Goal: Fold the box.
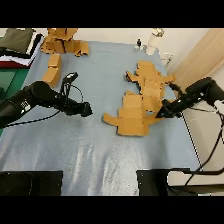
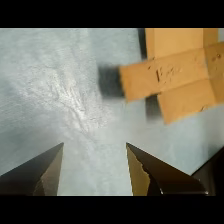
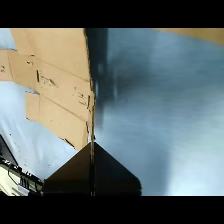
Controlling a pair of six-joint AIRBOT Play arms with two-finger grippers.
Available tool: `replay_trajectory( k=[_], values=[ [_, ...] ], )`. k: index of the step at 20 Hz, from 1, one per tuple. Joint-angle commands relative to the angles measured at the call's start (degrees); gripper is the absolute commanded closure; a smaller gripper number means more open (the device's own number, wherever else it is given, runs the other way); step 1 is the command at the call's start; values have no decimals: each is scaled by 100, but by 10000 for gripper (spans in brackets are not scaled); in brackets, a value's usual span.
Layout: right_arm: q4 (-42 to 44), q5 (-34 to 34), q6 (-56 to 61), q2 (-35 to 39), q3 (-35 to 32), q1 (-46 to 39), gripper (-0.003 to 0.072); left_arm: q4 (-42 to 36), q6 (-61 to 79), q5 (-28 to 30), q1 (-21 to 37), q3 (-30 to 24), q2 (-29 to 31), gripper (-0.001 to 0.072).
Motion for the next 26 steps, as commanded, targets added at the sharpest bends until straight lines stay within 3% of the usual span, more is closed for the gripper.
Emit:
replay_trajectory(
  k=[1,4,6,8,14,16,19,21,26],
  values=[
    [70,774,280,756,-1191,717,685,-70,-188,-420,424,0,0,108],
    [72,1692,382,1309,-2177,1353,684,-210,-162,-1056,968,0,0,109],
    [57,2044,378,1436,-2428,1633,661,-210,-166,-1362,1161,0,0,108],
    [52,2337,378,1429,-2455,1744,452,-247,-166,-1545,1239,0,0,108],
    [151,2686,170,1425,-2457,1941,478,-577,-166,-1615,1246,0,0,108],
    [291,2691,-13,1425,-2457,2079,664,-691,-166,-1620,1246,0,-2,109],
    [975,2723,-553,1427,-2463,2549,686,-826,-131,-1790,1364,0,-120,109],
    [1259,2907,-787,1475,-2564,3080,687,-1025,122,-2251,1668,-4,-391,110],
    [1303,4579,-761,2044,-3344,4618,687,-1134,684,-2374,2100,-529,-570,110]
  ],
)
